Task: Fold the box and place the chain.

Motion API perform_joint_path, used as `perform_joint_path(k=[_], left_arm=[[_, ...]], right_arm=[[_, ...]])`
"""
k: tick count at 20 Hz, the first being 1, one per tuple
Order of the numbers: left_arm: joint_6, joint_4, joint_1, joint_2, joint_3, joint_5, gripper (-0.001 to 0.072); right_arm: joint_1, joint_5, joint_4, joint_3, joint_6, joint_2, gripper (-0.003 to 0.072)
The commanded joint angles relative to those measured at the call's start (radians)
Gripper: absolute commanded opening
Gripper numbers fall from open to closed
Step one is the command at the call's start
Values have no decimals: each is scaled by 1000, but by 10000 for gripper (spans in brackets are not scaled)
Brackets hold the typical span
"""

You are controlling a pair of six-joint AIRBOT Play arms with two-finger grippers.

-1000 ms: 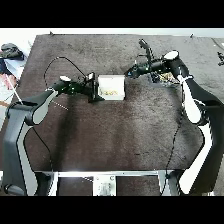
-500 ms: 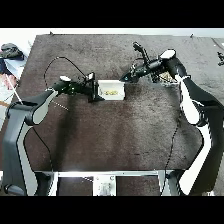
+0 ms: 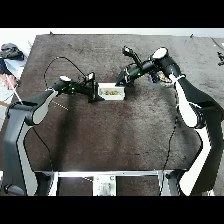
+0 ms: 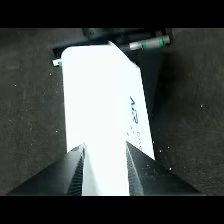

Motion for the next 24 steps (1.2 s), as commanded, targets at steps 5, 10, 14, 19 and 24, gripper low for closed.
perform_joint_path(k=[5, 10, 14, 19, 24], left_arm=[[0, 0, 0, 0, 0, 0, 528], [0, 0, 0, 0, 0, 0, 528], [0, 0, 0, 0, 0, 0, 528], [0, 0, 0, 0, 0, 0, 528], [0, 0, 0, 0, 0, 0, 528]], right_arm=[[9, -63, -14, -5, -14, 29, 304], [9, -80, -11, -8, -39, 29, 304], [9, -71, -14, -8, -39, 28, 303], [9, -34, -18, -8, -14, 29, 303], [10, -60, -24, -74, -13, 29, 303]])
